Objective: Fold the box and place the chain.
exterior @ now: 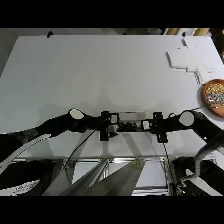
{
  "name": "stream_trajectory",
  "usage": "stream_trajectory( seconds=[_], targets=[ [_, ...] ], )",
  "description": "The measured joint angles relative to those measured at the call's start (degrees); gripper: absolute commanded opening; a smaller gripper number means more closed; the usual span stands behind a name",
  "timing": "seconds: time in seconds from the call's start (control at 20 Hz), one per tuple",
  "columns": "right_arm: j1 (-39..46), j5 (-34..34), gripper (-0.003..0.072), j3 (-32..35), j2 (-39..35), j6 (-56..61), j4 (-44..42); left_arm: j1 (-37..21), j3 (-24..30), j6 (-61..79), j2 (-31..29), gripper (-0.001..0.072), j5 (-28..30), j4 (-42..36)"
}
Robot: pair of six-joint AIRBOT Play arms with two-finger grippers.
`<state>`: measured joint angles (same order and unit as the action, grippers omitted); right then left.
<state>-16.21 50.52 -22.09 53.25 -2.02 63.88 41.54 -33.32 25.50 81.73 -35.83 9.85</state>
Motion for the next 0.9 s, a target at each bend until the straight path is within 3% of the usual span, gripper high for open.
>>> stream_trajectory(
  seconds=[0.2, 0.4, 0.6, 0.8, 0.85, 0.9],
  targets=[
    [-0.6, 2.5, 0.0022, 0.0, -10.8, 8.3, 4.2, 0.0, 0.0, 0.0, 0.0, 0.0345, 0.0, 0.0],
    [-0.8, 3.2, 0.0022, 0.2, -18.3, 11.8, -8.2, 0.0, 0.0, 0.0, 0.0, 0.0345, 0.0, 0.0],
    [-1.0, -1.5, 0.0022, 0.2, -18.8, 13.0, -24.5, 0.0, 0.0, 0.0, 0.0, 0.0345, 0.0, 0.0],
    [-4.9, -5.9, 0.0023, 0.2, -14.9, 13.1, -31.6, 0.0, 0.0, 0.0, 0.0, 0.0345, 0.0, 0.0],
    [-6.3, -7.3, 0.0037, 0.2, -13.6, 12.9, -32.4, 0.0, 0.0, 0.0, 0.0, 0.0345, 0.0, 0.0],
    [-7.8, -8.9, 0.0104, 0.2, -12.2, 12.7, -33.0, 0.0, 0.0, 0.0, 0.0, 0.0345, 0.0, 0.0]
  ],
)
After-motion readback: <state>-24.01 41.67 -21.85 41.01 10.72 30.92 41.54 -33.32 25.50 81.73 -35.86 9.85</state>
